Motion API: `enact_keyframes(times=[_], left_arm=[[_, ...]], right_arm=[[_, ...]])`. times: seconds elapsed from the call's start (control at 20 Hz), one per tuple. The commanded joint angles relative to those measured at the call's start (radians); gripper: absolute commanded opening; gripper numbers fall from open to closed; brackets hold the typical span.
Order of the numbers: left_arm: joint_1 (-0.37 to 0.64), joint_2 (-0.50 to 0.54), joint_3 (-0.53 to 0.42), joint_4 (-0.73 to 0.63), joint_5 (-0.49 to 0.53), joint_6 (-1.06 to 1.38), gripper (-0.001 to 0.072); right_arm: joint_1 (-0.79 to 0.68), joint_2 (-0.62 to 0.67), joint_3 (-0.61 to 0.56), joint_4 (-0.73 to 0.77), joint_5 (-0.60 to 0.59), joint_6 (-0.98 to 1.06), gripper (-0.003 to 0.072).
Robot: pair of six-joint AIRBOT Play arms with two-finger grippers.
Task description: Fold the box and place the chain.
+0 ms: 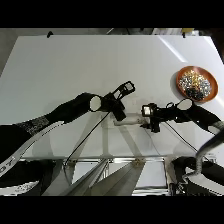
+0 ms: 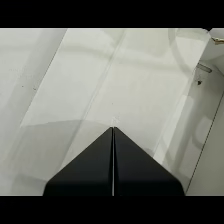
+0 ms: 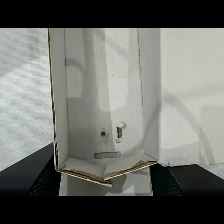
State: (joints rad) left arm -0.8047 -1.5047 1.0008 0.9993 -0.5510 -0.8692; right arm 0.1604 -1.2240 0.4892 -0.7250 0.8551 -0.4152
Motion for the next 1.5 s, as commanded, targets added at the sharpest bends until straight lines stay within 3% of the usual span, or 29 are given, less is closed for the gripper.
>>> enact_keyframes(times=[0.0, 0.2, 0.45, 0.55, 0.6, 0.7, 0.8, 0.9, 1.2, 1.45], left_arm=[[0.002, 0.029, 0.000, 0.011, -0.029, -0.013, 0.0001], [0.001, 0.150, 0.000, 0.123, -0.119, -0.013, 0.0001], [0.011, 0.237, -0.001, 0.278, -0.443, 0.016, 0.0009], [0.040, 0.225, -0.012, 0.280, -0.498, 0.031, 0.0034], [0.047, 0.221, -0.029, 0.277, -0.488, 0.082, 0.0098], [0.052, 0.219, -0.073, 0.248, -0.428, 0.240, 0.0114], [0.058, 0.205, -0.110, 0.180, -0.380, 0.402, 0.0181], [0.077, 0.178, -0.135, 0.127, -0.343, 0.506, 0.0181], [0.080, 0.124, -0.137, 0.070, -0.202, 0.515, 0.0182], [0.065, 0.106, -0.137, 0.026, -0.197, 0.515, 0.0180]], right_arm=[[0.000, 0.000, 0.000, -0.001, 0.001, -0.002, 0.0406], [0.000, 0.000, 0.000, -0.001, 0.001, -0.002, 0.0406], [0.000, 0.000, 0.000, -0.002, 0.001, -0.002, 0.0406], [0.000, 0.000, 0.000, -0.002, 0.001, -0.002, 0.0406], [0.000, 0.000, 0.000, -0.002, 0.001, -0.001, 0.0406], [0.000, 0.000, 0.000, -0.002, 0.001, -0.002, 0.0406], [0.000, 0.000, 0.000, -0.003, 0.001, -0.002, 0.0406], [0.000, 0.000, 0.000, -0.004, 0.000, -0.001, 0.0406], [0.000, 0.000, 0.000, -0.004, 0.001, -0.001, 0.0406], [0.000, 0.000, 0.000, -0.004, 0.001, -0.001, 0.0406]])
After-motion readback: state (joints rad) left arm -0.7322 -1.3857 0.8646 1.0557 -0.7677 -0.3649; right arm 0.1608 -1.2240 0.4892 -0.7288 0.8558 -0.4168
